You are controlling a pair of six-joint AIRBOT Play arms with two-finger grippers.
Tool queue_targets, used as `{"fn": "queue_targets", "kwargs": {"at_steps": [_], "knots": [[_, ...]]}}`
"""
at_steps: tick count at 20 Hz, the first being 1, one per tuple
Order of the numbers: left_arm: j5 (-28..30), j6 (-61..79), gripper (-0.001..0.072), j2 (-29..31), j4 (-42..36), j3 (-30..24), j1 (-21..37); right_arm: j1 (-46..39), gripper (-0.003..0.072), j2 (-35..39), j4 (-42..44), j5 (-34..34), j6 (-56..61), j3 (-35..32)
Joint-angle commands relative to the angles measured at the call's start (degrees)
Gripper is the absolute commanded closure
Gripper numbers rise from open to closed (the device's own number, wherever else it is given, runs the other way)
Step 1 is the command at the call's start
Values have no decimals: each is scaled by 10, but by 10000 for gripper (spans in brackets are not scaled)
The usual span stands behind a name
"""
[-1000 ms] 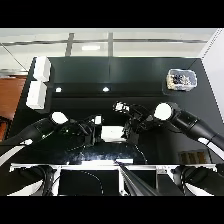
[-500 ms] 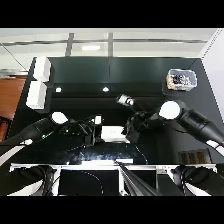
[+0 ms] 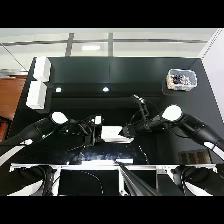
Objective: Fold the box and place the chain.
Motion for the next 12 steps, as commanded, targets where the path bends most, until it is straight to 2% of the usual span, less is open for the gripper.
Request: {"fn": "queue_targets", "kwargs": {"at_steps": [1, 6, 12], "knots": [[0, 0, 304, 0, 0, 0, 0, -1, 638, -31, 44, -21, 7, -9], [0, 0, 303, 0, 0, 0, 0, -1, 638, -70, 23, -22, 7, -9], [0, 0, 304, 0, 0, 0, 0, -2, 638, -64, 16, -20, -18, -9]]}}
